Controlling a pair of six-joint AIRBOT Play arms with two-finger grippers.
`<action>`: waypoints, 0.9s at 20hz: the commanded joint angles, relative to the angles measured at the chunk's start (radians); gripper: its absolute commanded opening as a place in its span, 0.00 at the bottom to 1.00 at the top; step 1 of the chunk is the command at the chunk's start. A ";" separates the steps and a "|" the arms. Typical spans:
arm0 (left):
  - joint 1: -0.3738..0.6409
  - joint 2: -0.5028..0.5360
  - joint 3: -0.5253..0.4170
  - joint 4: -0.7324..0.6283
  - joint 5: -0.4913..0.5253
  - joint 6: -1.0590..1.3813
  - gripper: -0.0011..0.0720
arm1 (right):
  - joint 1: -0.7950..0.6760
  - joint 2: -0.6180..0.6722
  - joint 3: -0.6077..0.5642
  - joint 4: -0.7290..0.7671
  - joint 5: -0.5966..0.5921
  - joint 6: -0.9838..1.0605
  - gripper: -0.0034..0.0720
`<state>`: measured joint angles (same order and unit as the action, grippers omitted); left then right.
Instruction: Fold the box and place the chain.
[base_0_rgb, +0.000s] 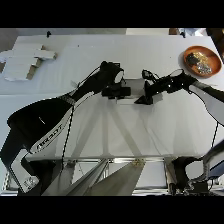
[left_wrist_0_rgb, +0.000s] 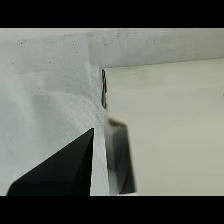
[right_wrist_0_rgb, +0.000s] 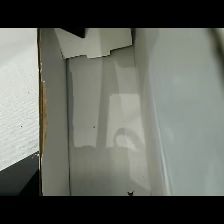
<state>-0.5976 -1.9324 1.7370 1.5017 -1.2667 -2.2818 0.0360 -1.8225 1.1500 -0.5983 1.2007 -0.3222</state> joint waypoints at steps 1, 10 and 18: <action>-0.001 -0.005 0.000 0.011 -0.010 -0.008 0.35 | 0.000 0.000 0.001 0.000 0.000 0.000 0.84; -0.005 -0.006 0.000 0.022 -0.021 -0.016 0.03 | 0.000 0.000 0.001 0.000 0.000 0.000 0.84; -0.003 -0.003 0.001 0.021 -0.026 -0.026 0.19 | 0.000 0.000 0.001 0.000 0.000 0.000 0.84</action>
